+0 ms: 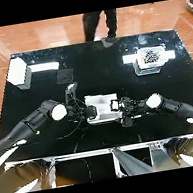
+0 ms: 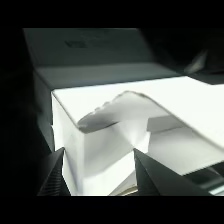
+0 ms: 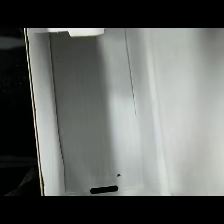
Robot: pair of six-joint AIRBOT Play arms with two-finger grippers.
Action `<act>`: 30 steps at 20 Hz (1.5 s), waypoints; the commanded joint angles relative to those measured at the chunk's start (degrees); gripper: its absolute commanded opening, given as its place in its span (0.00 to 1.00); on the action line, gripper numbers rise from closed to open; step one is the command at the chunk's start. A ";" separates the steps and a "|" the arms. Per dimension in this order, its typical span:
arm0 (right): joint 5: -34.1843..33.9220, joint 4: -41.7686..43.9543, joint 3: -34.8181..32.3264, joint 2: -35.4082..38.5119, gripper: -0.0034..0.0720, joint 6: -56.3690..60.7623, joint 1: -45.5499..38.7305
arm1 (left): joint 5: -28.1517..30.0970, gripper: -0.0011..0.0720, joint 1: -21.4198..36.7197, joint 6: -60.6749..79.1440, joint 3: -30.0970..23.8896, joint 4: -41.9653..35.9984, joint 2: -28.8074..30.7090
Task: Fold the box and place the chain.
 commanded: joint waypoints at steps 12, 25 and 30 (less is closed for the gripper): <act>0.00 0.00 0.00 -0.04 0.44 -0.02 0.02 | -5.75 0.70 -3.19 -13.46 3.48 13.60 -2.93; 0.00 0.00 0.00 -0.04 0.44 -0.02 0.02 | -14.03 0.61 -7.13 -13.99 11.80 18.80 -11.54; 0.00 0.00 0.00 -0.04 0.44 -0.02 0.02 | -14.01 0.61 -7.02 -16.13 11.80 21.42 -11.78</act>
